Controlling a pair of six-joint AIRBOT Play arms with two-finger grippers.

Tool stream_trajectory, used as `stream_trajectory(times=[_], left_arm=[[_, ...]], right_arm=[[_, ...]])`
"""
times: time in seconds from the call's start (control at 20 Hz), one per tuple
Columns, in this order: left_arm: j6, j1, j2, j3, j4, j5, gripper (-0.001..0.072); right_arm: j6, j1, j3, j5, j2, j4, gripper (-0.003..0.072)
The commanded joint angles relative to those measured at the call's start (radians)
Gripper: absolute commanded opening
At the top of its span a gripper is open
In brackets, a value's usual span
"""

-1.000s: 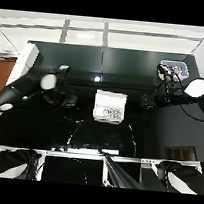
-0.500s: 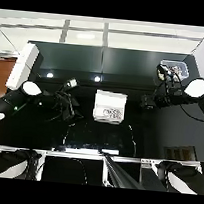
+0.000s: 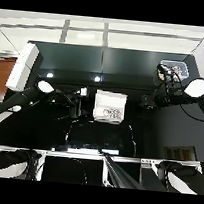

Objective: Fold the box and place the chain.

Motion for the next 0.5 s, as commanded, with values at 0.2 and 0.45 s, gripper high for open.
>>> stream_trajectory(times=[0.2, 0.45], left_arm=[[0.047, -0.063, -0.041, 0.022, -0.026, -0.004, 0.0715], [0.045, -0.08, -0.049, 0.022, -0.026, -0.004, 0.0714]], right_arm=[[0.0, 0.001, 0.0, -0.016, 0.001, 0.0, 0.0244], [0.0, 0.001, 0.0, -0.023, 0.001, 0.001, 0.0244]])
